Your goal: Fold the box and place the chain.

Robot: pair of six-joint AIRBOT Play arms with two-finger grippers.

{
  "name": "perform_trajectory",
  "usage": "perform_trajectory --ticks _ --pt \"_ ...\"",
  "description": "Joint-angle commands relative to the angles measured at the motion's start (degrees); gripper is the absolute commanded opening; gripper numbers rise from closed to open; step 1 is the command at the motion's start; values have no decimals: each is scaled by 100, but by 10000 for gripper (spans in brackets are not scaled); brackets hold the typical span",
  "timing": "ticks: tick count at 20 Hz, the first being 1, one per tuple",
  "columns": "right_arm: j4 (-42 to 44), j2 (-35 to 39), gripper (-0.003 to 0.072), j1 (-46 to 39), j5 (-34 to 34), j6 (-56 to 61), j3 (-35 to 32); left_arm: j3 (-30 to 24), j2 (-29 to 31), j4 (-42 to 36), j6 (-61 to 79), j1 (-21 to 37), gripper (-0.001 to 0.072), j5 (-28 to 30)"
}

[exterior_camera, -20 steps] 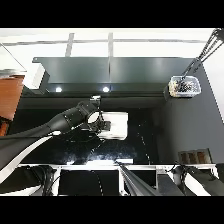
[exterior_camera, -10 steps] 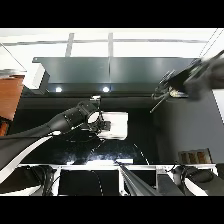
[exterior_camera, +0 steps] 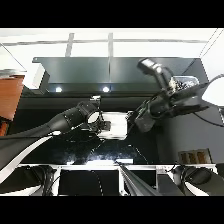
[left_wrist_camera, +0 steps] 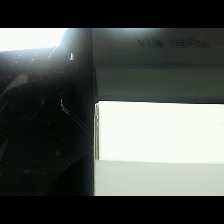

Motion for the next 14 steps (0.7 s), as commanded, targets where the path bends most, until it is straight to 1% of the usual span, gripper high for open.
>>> perform_trajectory --ticks 1,9,14 --pt "195 -295 24 317 -595 -59 -221 -2 0 2 2 -2 30 9" --pt "223 -1071 26 407 -1338 -55 -221 -2 0 0 2 -2 31 7" --pt "214 -1366 26 407 -1340 -55 -234 -2 0 -2 2 -4 31 -7"
